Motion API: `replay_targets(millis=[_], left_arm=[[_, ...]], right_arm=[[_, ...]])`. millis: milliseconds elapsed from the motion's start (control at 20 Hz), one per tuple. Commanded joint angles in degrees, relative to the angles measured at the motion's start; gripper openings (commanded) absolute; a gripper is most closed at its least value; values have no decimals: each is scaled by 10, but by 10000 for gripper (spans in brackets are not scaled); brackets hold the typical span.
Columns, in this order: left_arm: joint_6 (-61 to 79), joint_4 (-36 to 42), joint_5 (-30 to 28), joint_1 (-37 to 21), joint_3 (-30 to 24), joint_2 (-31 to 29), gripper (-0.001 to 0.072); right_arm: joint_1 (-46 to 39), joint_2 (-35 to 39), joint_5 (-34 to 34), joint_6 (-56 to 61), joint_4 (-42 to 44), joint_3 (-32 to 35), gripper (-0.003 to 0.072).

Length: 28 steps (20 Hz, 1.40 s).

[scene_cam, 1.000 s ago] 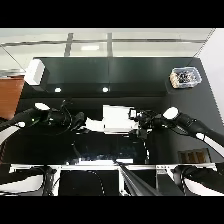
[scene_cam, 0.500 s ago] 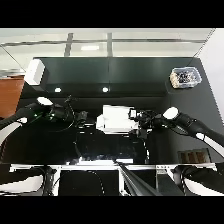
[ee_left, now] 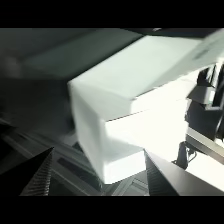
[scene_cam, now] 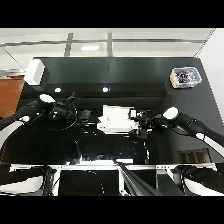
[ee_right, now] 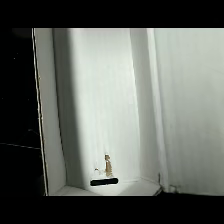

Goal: Fold the box and place the chain.

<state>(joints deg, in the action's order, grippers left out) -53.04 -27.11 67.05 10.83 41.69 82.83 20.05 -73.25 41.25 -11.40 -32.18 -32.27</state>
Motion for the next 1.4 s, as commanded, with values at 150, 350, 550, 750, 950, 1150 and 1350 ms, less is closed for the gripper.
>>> replay_targets(millis=[150,350,550,750,950,1150,1350], left_arm=[[21,16,5,32,14,0,616],[-46,-26,10,40,40,-2,479],[-139,-131,-3,74,77,-3,479],[-184,-132,-29,110,106,-3,479],[-226,-142,-40,127,126,-3,479],[-314,-255,-53,154,142,-3,479],[-340,-271,-93,193,145,-3,479]], right_arm=[[1,0,0,0,0,0,406],[1,0,0,0,0,0,406],[1,0,0,0,0,0,406],[1,0,0,0,0,0,407],[1,0,0,0,0,0,406],[1,0,-1,0,0,0,406],[1,0,-1,0,0,0,407]])
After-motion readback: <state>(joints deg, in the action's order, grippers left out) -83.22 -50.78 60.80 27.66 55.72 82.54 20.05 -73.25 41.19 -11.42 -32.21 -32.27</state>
